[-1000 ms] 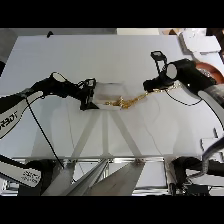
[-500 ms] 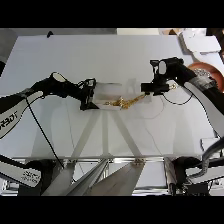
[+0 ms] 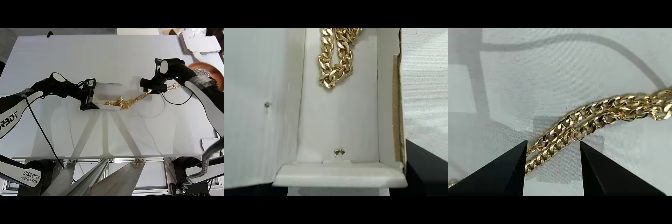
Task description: Fold the box and place the chain.
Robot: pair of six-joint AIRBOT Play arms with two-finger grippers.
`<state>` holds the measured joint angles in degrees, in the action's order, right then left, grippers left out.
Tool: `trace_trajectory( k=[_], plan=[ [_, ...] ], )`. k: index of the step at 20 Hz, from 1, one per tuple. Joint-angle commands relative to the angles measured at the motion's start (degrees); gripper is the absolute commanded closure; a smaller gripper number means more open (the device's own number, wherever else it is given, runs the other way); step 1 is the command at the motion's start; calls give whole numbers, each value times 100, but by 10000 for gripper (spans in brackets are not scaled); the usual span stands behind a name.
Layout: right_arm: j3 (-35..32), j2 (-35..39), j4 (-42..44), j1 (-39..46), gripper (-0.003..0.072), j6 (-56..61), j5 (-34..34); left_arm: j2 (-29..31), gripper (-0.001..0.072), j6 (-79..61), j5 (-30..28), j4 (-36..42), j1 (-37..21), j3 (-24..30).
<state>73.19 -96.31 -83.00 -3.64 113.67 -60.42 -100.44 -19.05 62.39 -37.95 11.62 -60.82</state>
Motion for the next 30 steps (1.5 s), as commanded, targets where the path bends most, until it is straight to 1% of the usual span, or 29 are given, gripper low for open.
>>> trace_trajectory(
  k=[1,4,5,6,7,8,9,11,14,16,18,21,26,30],
  plan=[
    [7,-109,0,9,352,55,70,-2,394,-2,-2,-2,2,2],
    [7,-170,-221,7,354,52,13,-2,394,-2,-2,-2,2,2],
    [7,-168,-297,9,417,50,13,-2,394,-2,-2,-2,2,2],
    [7,-168,-348,7,497,50,20,-2,394,-2,-2,-2,2,2],
    [7,-168,-380,7,547,46,39,-2,394,0,-2,-2,2,2],
    [7,-168,-380,9,628,0,85,-2,394,-2,-2,-2,2,2],
    [7,-166,-378,7,673,-20,136,-2,394,-2,-2,-2,2,2],
    [7,-166,-374,7,673,-63,131,-2,394,-2,-2,-2,2,2],
    [7,-70,-354,2,675,-527,101,-2,394,-2,-2,-2,2,2],
    [7,120,-363,0,676,-815,90,-2,394,-2,-2,-2,2,2],
    [7,428,-483,-96,677,-1379,151,-2,394,-2,-2,-2,2,2],
    [0,892,-765,-402,678,-1773,153,-2,394,-2,-2,-2,2,2],
    [-90,1408,-828,-1154,678,-2319,175,-2,394,-2,0,-2,2,2],
    [-94,1722,-824,-1755,678,-2649,42,-2,394,-2,-2,-2,2,2]
  ],
)
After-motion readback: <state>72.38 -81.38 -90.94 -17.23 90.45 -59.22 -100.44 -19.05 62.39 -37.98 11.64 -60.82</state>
